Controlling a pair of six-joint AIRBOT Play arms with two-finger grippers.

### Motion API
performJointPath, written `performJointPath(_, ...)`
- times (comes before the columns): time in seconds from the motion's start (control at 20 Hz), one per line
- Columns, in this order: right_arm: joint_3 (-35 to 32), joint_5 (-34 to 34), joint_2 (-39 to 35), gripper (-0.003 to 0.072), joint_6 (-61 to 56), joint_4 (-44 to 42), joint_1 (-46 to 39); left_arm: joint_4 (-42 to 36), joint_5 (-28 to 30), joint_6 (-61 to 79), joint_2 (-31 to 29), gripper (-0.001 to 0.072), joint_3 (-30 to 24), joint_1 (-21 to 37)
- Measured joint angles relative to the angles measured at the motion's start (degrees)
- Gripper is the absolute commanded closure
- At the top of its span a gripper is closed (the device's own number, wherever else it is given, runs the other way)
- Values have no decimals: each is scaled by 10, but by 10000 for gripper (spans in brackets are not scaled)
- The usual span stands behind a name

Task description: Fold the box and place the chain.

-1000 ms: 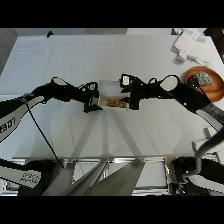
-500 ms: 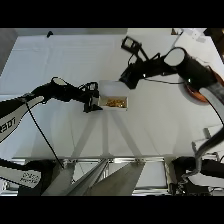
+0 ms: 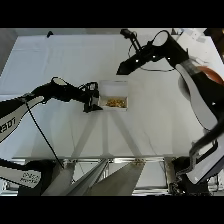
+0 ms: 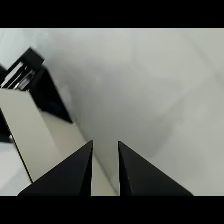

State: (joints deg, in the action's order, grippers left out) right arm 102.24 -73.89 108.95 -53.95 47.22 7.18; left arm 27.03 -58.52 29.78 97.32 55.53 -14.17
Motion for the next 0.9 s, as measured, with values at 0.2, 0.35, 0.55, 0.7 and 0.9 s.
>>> performJointPath(0.2, 12, -65, 23, 534, 37, -40, 13, 0, 0, 0, 0, 696, 0, 0)
performJointPath(0.35, 15, -119, 20, 532, 59, -49, 35, 0, 0, 0, 0, 696, 0, 0)
performJointPath(0.55, 13, -144, 1, 403, 86, -26, 66, 0, 0, 0, 0, 696, 0, 0)
performJointPath(0.7, -15, -127, -25, 349, 99, 31, 84, 0, 0, 0, 0, 696, 0, 0)
performJointPath(0.9, -96, -59, -79, 349, 131, 85, 102, 0, 0, 0, 0, 696, 0, 0)
